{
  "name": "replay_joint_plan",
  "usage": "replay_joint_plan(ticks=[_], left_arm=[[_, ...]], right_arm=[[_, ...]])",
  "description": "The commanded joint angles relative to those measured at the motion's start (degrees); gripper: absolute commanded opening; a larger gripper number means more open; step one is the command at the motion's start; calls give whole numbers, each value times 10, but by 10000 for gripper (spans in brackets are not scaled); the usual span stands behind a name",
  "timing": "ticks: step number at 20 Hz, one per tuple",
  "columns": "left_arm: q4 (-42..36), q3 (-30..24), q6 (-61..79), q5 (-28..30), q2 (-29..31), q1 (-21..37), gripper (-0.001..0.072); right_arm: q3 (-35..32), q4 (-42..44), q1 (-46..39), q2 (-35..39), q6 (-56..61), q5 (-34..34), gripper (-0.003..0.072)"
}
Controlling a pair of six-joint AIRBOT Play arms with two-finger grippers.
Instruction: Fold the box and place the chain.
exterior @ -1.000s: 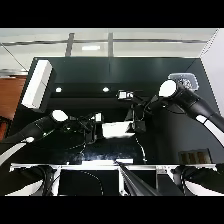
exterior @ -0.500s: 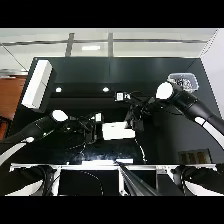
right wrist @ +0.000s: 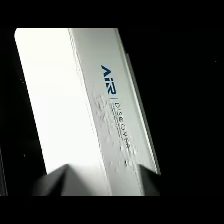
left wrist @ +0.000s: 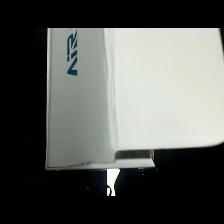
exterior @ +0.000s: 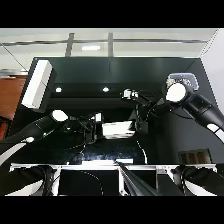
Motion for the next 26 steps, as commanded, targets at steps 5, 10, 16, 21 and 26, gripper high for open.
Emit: replay_joint_plan(ticks=[5,10,16,21,26], left_arm=[[0,0,0,0,0,0,461],[0,0,0,0,0,0,462],[0,0,0,0,0,0,461],[0,0,0,0,0,0,462],[0,0,0,0,0,0,461]], right_arm=[[-50,44,-3,7,-42,-65,662],[-50,21,7,8,-45,-36,720],[-50,-37,32,8,-52,-94,720],[-50,-40,44,8,-38,-122,720],[-50,-12,45,11,-38,-117,720]])
